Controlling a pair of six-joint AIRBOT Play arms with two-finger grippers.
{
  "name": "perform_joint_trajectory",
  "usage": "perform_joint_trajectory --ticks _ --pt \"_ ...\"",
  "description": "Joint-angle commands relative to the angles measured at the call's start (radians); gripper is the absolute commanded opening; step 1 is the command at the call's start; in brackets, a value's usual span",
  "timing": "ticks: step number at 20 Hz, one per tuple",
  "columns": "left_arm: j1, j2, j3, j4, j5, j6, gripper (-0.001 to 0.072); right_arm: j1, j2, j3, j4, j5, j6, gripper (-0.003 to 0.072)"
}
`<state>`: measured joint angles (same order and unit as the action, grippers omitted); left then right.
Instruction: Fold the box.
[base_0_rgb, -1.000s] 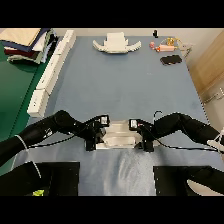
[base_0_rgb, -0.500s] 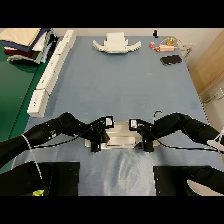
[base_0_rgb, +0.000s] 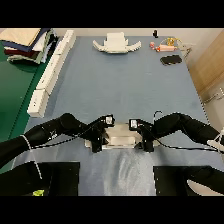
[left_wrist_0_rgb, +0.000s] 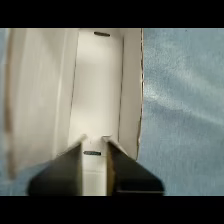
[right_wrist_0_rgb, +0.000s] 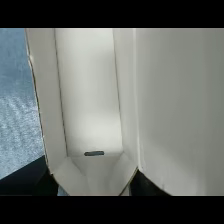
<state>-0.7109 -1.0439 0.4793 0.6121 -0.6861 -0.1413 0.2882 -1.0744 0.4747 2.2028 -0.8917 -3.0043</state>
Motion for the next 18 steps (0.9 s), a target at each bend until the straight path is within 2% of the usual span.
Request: perform_joint_trajectory --ticks 1,4,8,11,13,14,16,18 --pt "0.001 0.023 0.009 0.184 -0.048 -0.203 0.0012 0.0 0.0 0.0 0.001 0.0 0.0 0.051" --pt "0.002 0.097 0.027 0.288 -0.126 -0.429 0.0012 0.0 0.0 0.0 0.0 0.0 0.0 0.051" --pt "0.002 0.267 0.032 0.401 -0.195 -0.73 0.0012 0.0 0.0 0.0 0.0 0.0 0.0 0.051" --pt "0.012 0.389 0.032 0.668 -0.225 -1.205 0.0012 0.0 0.0 0.0 0.001 0.0 0.0 0.051" --pt "0.067 0.449 0.032 0.871 -0.321 -1.538 0.0012 0.0 0.0 0.0 0.0 0.0 0.0 0.051" --pt "0.108 0.467 0.031 0.915 -0.376 -1.623 0.0012 0.0 0.0 0.0 0.001 0.0 0.0 0.051" --pt "0.201 0.468 0.019 0.856 -0.441 -1.638 0.0012 0.0 0.0 0.0 0.0 0.0 0.0 0.051" --pt "0.259 0.445 -0.02 0.721 -0.429 -1.614 0.0012 0.0 0.0 0.0 0.0 0.0 0.0 0.051"
